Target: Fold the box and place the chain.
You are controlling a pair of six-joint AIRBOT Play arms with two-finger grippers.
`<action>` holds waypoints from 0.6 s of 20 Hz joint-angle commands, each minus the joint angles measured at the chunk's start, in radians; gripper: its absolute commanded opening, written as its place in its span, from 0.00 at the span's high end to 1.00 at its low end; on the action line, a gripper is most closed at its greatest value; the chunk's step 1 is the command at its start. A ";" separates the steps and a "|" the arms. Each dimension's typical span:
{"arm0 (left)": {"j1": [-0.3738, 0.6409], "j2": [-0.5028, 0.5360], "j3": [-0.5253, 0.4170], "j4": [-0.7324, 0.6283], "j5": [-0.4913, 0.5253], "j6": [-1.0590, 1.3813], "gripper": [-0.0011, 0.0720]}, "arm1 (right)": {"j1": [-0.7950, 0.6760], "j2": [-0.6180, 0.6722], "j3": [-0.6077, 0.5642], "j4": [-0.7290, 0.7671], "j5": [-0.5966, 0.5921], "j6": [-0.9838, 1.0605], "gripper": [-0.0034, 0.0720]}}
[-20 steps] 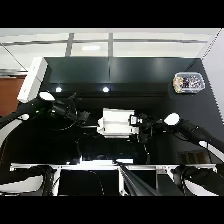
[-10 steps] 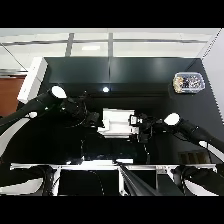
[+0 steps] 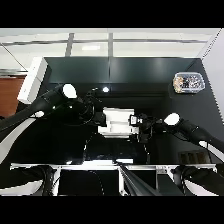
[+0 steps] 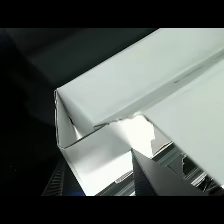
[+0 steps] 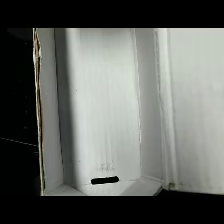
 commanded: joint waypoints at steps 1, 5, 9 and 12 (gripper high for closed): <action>-0.017 0.001 0.019 0.015 0.003 -0.036 0.34 | 0.000 0.000 0.000 0.000 0.000 0.000 0.32; -0.018 0.001 0.020 0.011 -0.013 -0.037 0.34 | 0.000 0.000 0.000 0.000 0.000 0.000 0.32; -0.018 0.001 0.020 -0.029 -0.023 -0.037 0.34 | 0.000 0.000 0.000 0.000 0.000 0.000 0.32; -0.028 0.001 0.019 -0.037 0.000 -0.092 0.34 | 0.000 0.000 0.000 0.000 0.000 0.000 0.32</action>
